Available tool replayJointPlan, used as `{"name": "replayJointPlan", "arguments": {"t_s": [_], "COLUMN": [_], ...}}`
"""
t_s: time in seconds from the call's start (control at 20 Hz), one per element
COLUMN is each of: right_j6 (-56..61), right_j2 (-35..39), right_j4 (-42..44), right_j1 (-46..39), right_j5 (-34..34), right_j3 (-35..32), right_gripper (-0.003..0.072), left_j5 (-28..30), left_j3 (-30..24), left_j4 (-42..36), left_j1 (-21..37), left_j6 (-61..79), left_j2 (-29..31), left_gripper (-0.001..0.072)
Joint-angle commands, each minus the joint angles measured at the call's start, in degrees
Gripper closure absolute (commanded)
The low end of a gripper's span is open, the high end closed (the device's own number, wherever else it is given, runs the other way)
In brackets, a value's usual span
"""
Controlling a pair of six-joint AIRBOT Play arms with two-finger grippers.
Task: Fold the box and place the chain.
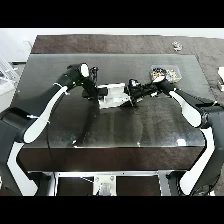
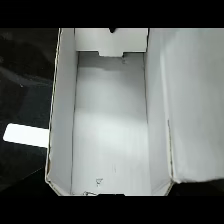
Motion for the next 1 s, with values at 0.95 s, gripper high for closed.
{"name": "replayJointPlan", "arguments": {"t_s": [0.95], "right_j6": [0.0], "right_j2": [0.0], "right_j4": [0.1], "right_j1": [0.0], "right_j5": [0.0], "right_j3": [0.0], "right_gripper": [0.0105], "left_j5": [-6.9], "left_j3": [6.0], "left_j4": [5.1], "left_j1": [-0.5], "left_j6": [-14.6], "left_j2": [-4.1], "left_gripper": [0.0370]}}
